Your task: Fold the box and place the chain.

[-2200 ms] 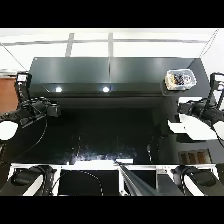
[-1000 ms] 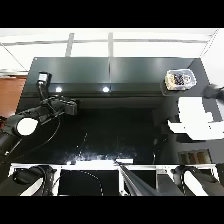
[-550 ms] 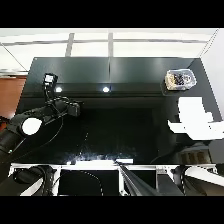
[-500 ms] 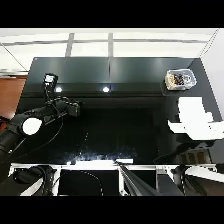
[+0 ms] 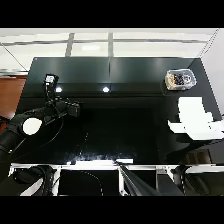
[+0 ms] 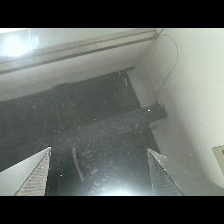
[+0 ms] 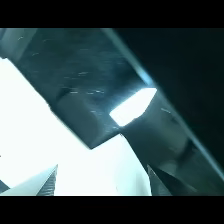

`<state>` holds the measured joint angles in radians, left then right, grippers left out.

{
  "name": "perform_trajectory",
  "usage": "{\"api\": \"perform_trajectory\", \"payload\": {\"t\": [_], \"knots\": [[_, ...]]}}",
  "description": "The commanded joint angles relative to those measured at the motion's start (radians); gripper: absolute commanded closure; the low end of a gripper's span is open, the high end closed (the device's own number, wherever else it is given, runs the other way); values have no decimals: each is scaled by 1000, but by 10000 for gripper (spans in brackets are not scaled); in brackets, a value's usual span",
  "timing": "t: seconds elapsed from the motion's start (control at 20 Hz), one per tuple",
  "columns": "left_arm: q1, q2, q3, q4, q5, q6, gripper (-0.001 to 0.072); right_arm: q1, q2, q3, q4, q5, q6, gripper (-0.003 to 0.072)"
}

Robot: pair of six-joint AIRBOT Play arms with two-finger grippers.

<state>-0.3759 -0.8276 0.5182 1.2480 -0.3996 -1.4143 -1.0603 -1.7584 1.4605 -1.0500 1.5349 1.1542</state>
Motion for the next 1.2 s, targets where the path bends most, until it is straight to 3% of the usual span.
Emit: {"api": "perform_trajectory", "payload": {"t": [0.0,0.15,0.3,0.4,0.45,0.5,0.55,0.8,1.15], "knots": [[-1,0,1,0,-4,0,-6,28,-51,32,0,43,-38,198],[-1,0,1,0,-5,0,-6,31,-51,37,-24,79,-39,199],[-1,0,1,0,-5,0,-5,53,-51,37,-145,122,-38,201],[-1,0,1,0,-5,0,-5,67,-51,37,-154,122,-39,452],[-1,0,1,0,-5,0,-5,75,-51,37,-156,129,-38,456],[-1,0,1,0,-5,0,-5,85,-50,37,-155,139,-39,580],[-1,0,1,0,-5,0,-5,96,-50,37,-155,155,-41,624],[0,0,1,1,-3,0,-5,155,-31,-22,-57,212,-53,669],[-1,0,1,0,-1,0,-5,356,124,-292,176,157,-126,672]]}}
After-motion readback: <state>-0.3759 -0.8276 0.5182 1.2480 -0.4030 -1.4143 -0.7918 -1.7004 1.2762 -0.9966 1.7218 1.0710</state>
